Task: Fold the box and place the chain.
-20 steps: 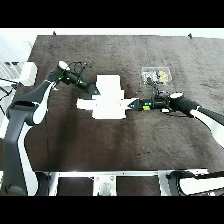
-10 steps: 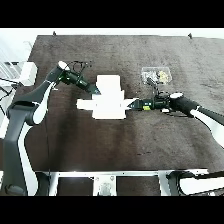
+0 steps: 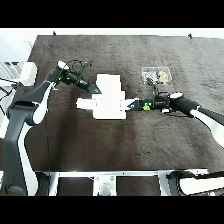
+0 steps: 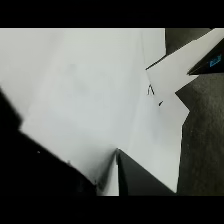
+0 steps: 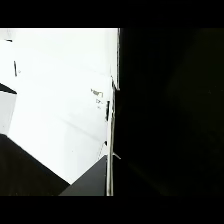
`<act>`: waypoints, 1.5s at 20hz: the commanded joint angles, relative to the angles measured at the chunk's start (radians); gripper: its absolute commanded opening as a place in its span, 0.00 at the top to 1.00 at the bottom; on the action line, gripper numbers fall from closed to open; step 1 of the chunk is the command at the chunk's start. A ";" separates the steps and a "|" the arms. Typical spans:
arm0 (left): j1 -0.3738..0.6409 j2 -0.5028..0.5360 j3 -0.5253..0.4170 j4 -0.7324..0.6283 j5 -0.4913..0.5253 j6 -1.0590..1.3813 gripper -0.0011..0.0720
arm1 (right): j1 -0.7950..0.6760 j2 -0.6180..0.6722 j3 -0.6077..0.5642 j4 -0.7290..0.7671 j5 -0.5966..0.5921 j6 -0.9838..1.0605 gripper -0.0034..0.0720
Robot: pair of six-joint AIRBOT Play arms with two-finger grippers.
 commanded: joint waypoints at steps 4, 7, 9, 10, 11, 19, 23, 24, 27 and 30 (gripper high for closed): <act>0.000 -0.001 0.001 -0.007 -0.011 0.037 0.96 | 0.000 0.001 -0.001 -0.039 0.001 0.000 0.95; 0.000 0.001 0.001 -0.038 -0.096 0.157 0.96 | -0.005 0.001 0.000 -0.043 0.000 -0.012 0.51; 0.000 0.005 0.001 -0.045 -0.169 0.264 0.96 | -0.028 0.001 0.000 -0.042 0.000 -0.026 0.43; 0.000 0.012 0.001 -0.045 -0.195 0.307 0.96 | -0.048 0.002 0.000 -0.042 0.000 -0.026 0.43; 0.000 0.021 0.001 -0.048 -0.216 0.349 0.97 | -0.073 0.006 0.000 -0.041 0.001 -0.026 0.43; 0.000 0.282 -0.351 -0.048 0.029 0.711 0.97 | -0.151 0.012 0.000 0.011 0.001 -0.026 0.43; 0.000 0.402 -0.620 -0.085 0.240 0.895 0.97 | -0.153 0.018 0.000 0.045 0.000 -0.062 0.43; 0.000 0.418 -0.666 -0.111 0.252 0.933 0.97 | -0.153 0.021 0.000 0.046 -0.003 -0.069 0.43; 0.000 0.477 -0.782 -0.171 0.301 1.045 0.97 | -0.154 0.034 0.000 0.045 -0.002 -0.071 0.43; 0.000 0.488 -0.803 -0.171 0.293 1.067 0.97 | -0.154 0.054 0.000 0.045 -0.003 -0.071 0.44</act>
